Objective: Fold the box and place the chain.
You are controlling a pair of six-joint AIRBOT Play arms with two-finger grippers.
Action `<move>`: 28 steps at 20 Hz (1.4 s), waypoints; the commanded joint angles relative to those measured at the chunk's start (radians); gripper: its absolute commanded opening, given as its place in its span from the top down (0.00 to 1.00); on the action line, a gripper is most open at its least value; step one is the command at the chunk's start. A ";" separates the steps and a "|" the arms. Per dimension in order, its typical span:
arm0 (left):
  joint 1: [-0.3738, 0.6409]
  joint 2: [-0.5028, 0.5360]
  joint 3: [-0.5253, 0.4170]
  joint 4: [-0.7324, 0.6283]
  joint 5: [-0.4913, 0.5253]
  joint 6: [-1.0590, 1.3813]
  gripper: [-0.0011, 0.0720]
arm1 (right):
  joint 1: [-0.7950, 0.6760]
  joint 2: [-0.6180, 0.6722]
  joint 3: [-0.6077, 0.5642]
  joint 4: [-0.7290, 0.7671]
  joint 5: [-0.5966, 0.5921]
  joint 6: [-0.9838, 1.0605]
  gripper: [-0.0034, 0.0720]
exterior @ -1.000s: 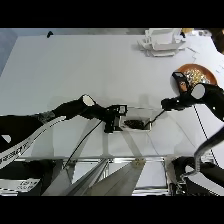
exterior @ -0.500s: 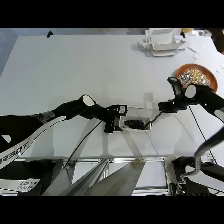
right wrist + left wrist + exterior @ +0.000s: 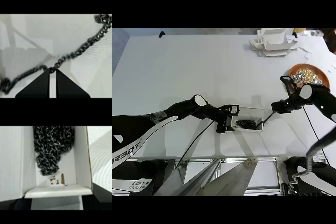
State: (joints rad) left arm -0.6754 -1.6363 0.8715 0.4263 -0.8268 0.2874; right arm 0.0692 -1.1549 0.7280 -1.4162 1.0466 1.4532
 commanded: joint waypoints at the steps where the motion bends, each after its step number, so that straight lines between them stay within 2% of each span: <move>1: 0.001 0.000 0.001 0.000 0.000 0.000 0.97 | 0.033 0.140 0.001 0.045 0.090 -0.039 0.93; 7: 0.001 0.000 0.001 0.000 0.000 0.000 0.97 | 0.077 0.375 0.001 0.382 0.251 -0.245 0.93; 11: 0.001 0.000 0.001 0.000 0.000 0.000 0.97 | 0.077 0.478 0.001 0.578 0.255 -0.288 0.93; 15: 0.001 0.000 0.001 0.000 0.000 0.000 0.97 | 0.077 0.525 0.001 0.753 0.256 -0.347 0.93; 18: 0.001 0.000 0.001 0.000 0.000 0.000 0.97 | 0.077 0.526 0.001 0.848 0.238 -0.421 0.93; 21: 0.001 0.000 0.001 0.000 0.000 0.000 0.97 | 0.077 0.526 0.001 0.850 0.193 -0.423 0.93; 24: 0.001 0.000 0.001 0.000 0.000 0.000 0.97 | 0.077 0.526 0.001 0.864 0.097 -0.438 0.93; 28: 0.001 0.000 0.001 0.000 0.000 0.000 0.97 | 0.077 0.526 0.001 1.040 0.041 -0.544 0.93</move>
State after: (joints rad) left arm -0.6754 -1.6363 0.8715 0.4259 -0.8268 0.2874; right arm 0.1452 -0.6304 0.7280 -0.4965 1.1408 0.9855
